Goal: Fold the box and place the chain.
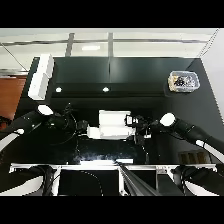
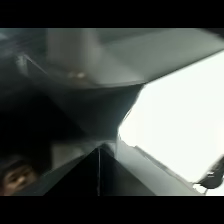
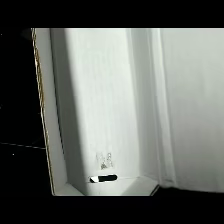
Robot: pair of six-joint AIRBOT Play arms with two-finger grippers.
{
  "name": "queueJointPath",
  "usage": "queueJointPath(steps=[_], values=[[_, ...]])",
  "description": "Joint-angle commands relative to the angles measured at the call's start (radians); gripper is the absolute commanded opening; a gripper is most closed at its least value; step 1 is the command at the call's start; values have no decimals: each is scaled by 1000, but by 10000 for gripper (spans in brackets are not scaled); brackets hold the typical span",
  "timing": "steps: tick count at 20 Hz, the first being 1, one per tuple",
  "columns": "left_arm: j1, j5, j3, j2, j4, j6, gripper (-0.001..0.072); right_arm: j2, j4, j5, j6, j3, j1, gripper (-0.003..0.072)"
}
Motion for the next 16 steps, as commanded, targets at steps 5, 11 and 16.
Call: queueJointPath(steps=[5, 11, 16], values=[[50, -43, 2, 31, -102, 100, 352, 0, 0, 0, 0, -1, 0, 371], [46, -82, 2, 90, -145, 100, 558, 0, 0, 0, 0, -1, 0, 371], [-74, -38, 10, 90, -147, 114, 557, 0, 0, 0, 0, -1, 0, 371]])
